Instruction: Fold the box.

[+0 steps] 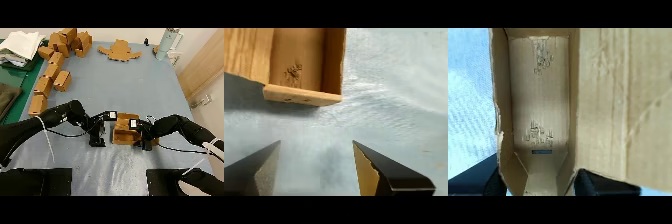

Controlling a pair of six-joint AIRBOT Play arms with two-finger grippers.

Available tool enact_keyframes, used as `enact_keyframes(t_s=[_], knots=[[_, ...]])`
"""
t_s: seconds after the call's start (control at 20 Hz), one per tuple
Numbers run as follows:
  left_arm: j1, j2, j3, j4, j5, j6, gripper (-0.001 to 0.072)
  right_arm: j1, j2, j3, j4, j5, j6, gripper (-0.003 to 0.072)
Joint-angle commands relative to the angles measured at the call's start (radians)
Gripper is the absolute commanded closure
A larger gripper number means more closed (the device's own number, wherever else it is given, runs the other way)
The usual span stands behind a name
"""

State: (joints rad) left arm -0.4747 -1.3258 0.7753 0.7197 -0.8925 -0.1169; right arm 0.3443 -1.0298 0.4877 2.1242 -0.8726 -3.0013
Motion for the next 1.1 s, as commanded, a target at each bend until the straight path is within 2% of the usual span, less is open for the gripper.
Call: enact_keyframes(t_s=[0.0, 0.2, 0.35, 0.75, 1.05], knots=[[0.004, -0.011, -0.047, -0.078, 0.151, 0.18, 0.0028, 0.0, 0.001, 0.0, 0.0, 0.0, 0.0, 0.0151], [-0.023, -0.013, -0.047, -0.095, 0.18, 0.181, 0.0028, 0.0, 0.001, 0.0, 0.0, 0.0, 0.0, 0.0151], [-0.05, -0.013, -0.047, -0.163, 0.236, 0.194, 0.0028, 0.0, 0.001, 0.0, 0.0, 0.0, 0.0, 0.015], [-0.091, -0.014, -0.047, -0.233, 0.241, 0.234, 0.0027, 0.0, 0.001, 0.0, 0.0, 0.0, 0.0, 0.0151], [-0.124, -0.04, -0.046, -0.225, 0.291, 0.229, 0.0028, 0.0, 0.001, 0.0, 0.0, 0.0, 0.0, 0.0151]])
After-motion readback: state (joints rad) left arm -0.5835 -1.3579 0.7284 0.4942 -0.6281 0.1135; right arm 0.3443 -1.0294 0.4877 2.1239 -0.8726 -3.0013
